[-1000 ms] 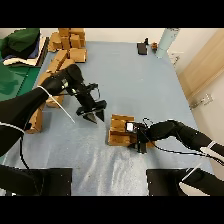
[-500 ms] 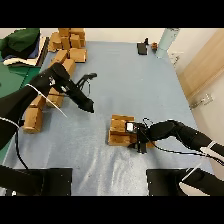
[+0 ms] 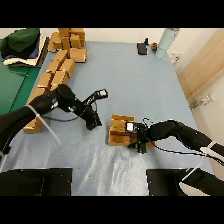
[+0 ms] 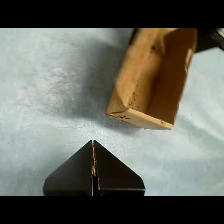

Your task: Fold the box.

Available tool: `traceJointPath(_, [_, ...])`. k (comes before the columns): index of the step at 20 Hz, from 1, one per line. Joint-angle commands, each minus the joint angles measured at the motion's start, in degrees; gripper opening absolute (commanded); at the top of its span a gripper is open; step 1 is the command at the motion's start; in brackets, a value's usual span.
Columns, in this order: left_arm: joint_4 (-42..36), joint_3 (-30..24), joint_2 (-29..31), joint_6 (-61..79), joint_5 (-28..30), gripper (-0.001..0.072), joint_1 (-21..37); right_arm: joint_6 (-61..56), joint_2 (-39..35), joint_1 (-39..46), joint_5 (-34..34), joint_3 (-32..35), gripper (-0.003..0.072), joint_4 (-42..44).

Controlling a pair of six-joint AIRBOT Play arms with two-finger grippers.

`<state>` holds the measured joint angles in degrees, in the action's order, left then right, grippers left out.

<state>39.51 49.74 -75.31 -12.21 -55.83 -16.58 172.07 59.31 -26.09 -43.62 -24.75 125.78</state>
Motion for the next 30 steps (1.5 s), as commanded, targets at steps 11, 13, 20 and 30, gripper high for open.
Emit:
traceJointPath(11, [-15.06, -12.85, -0.22, 32.63, 10.40, 0.0690, -6.03, 0.00, 0.02, 0.00, 0.02, -0.04, 0.0514, 0.00])
traceJointPath(13, [-15.30, -12.85, -0.42, 32.61, 12.79, 0.0690, -7.45, 0.00, 0.02, 0.00, 0.00, -0.04, 0.0514, 0.00])
traceJointPath(20, [-15.54, -12.85, -0.44, 32.59, 15.39, 0.0690, -11.02, 0.00, 0.02, 0.00, 0.00, -0.04, 0.0514, 0.00])
traceJointPath(30, [-16.44, -12.44, -1.14, 32.50, 19.21, 0.0690, -14.05, 0.00, 0.02, 0.00, 0.00, -0.04, 0.0514, 0.00])
